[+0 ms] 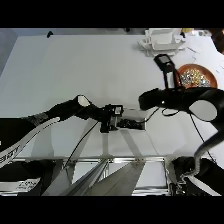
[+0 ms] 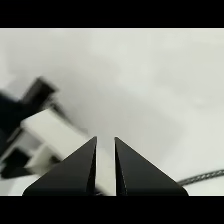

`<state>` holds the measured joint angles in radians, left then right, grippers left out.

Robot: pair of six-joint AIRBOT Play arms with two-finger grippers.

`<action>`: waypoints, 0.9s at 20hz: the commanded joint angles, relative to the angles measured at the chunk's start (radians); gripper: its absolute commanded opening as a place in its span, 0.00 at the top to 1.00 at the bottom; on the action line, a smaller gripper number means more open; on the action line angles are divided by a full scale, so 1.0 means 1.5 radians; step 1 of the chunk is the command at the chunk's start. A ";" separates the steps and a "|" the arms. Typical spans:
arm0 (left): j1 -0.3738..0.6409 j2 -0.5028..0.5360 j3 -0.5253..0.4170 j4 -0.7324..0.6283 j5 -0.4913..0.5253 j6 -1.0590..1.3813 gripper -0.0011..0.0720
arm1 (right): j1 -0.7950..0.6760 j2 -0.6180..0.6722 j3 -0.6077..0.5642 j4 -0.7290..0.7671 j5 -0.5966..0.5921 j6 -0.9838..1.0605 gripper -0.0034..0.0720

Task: Fold the box and place the chain.

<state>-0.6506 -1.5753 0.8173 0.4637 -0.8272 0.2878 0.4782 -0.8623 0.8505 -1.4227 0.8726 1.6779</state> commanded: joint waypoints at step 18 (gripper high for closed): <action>0.001 0.001 0.001 0.000 0.000 0.000 0.78 | -0.198 -0.235 -0.095 -0.089 -0.029 -0.007 0.56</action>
